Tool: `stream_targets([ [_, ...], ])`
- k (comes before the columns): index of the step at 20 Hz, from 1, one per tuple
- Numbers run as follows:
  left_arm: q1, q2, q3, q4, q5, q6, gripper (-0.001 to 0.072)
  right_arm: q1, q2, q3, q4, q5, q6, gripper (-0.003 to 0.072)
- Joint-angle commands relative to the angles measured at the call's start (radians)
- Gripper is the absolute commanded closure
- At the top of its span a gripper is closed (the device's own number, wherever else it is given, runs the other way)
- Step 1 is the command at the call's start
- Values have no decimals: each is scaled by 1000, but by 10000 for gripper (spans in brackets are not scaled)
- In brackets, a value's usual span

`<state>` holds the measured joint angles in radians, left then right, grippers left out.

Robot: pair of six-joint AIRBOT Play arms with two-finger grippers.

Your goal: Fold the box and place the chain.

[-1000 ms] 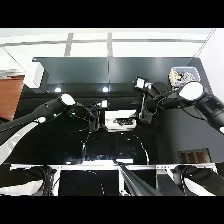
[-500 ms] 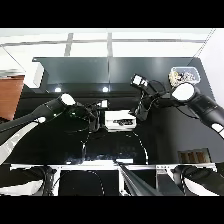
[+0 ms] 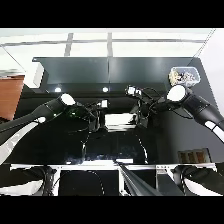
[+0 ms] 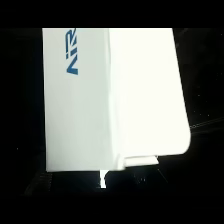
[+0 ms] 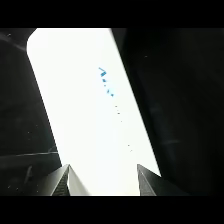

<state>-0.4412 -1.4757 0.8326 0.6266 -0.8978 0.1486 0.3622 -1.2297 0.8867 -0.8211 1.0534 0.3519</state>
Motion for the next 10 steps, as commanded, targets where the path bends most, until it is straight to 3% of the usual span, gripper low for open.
stream_targets([
  [1,0,0,1,0,0,1,232,1,-1,0,1,30,-1,217],
  [3,0,0,1,0,0,1,232,1,-1,0,6,45,-2,244],
  [4,0,0,1,0,0,1,232,1,-1,0,8,62,-2,413],
  [5,0,0,1,0,0,1,232,2,-1,0,8,74,-5,484],
  [10,0,0,1,0,0,1,233,1,-1,1,-3,53,-9,484],
])
